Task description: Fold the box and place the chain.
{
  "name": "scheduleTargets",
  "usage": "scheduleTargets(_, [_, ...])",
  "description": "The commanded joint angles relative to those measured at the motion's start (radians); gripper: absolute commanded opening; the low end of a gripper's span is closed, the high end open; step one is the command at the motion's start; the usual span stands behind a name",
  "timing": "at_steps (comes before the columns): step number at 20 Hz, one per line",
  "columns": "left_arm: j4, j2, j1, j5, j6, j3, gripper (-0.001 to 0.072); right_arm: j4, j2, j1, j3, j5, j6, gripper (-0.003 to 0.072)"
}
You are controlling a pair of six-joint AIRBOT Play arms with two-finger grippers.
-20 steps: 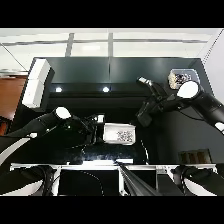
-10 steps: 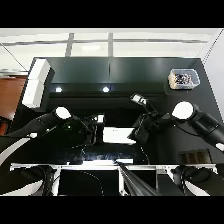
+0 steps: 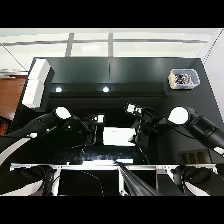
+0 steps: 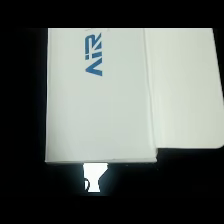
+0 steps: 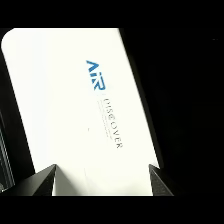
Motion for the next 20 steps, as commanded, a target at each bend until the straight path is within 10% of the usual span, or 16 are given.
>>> scheduleTargets(1, [0.0,0.0,0.0,-0.001,0.0,0.0,0.0489,-0.009,0.001,0.002,0.003,0.025,-0.095,0.066])
scheduleTargets(20, [0.0,0.0,0.0,-0.005,0.0,0.0,0.049,-0.091,-0.002,0.085,0.028,-0.051,-0.144,0.065])
